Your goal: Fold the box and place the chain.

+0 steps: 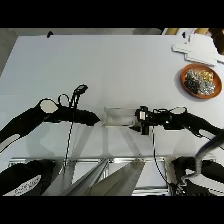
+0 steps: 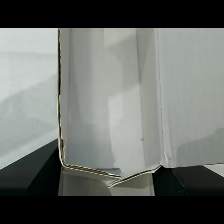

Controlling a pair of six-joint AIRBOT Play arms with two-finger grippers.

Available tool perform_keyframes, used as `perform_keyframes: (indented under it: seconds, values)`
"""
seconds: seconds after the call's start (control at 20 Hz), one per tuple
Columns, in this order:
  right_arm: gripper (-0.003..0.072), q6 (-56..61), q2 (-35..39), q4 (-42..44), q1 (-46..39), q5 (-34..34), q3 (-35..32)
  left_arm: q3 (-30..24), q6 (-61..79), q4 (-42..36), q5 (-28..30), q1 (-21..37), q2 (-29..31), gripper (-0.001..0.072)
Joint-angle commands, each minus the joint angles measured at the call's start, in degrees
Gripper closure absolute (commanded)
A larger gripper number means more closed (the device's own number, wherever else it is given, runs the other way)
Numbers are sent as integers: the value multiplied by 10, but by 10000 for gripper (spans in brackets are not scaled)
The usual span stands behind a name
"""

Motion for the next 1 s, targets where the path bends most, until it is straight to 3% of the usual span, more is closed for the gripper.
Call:
perform_keyframes:
  seconds: [0.0, 0.25, 0.3, 0.35, 0.6, 0.95]
  values:
    - [279, 0, 0, 0, 0, 0, 0, 9, 0, -14, 2, -20, 5, 484]
    - [279, 0, 0, 0, 0, 0, 0, 13, 0, -14, 7, -27, 3, 472]
    - [279, 0, 0, 0, 0, 0, 0, 13, 0, -14, 7, -27, 3, 401]
    - [279, 0, 0, 0, 0, 0, 0, 13, 0, -14, 9, -27, 3, 382]
    - [279, 0, 0, 0, 0, 0, 0, 21, -29, 5, 17, -44, -10, 359]
    - [279, 0, 0, 0, 0, 0, 0, 92, -150, 122, 12, -93, -53, 355]
